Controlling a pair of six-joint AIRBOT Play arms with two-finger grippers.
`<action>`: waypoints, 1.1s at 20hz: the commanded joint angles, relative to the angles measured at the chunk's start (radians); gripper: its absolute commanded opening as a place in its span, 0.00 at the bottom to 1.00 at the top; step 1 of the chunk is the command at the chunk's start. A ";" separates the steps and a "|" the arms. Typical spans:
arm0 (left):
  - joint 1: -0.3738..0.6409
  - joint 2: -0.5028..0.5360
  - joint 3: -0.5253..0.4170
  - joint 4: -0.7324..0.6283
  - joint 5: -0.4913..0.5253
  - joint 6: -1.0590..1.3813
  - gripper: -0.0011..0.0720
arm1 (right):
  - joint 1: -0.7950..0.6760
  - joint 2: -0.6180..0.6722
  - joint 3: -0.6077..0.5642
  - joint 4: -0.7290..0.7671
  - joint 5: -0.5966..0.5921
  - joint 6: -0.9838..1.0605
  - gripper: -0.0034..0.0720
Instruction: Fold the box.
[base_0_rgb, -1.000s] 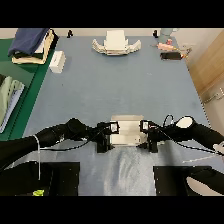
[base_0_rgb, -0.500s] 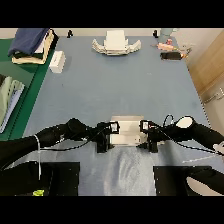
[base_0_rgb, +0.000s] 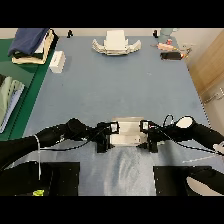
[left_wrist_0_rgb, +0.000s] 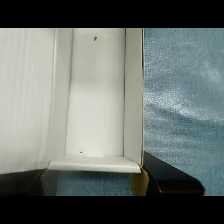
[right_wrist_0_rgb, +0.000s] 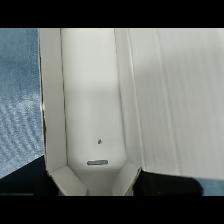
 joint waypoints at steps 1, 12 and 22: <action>0.000 -0.001 0.000 0.000 0.001 0.000 0.65 | 0.000 0.001 0.000 0.000 0.000 0.000 0.74; 0.000 -0.001 0.000 0.000 0.001 0.000 0.65 | 0.000 0.001 0.000 0.000 0.000 0.000 0.74; 0.000 -0.001 0.000 0.000 0.001 0.000 0.65 | -0.002 0.017 0.000 -0.040 0.092 0.030 0.99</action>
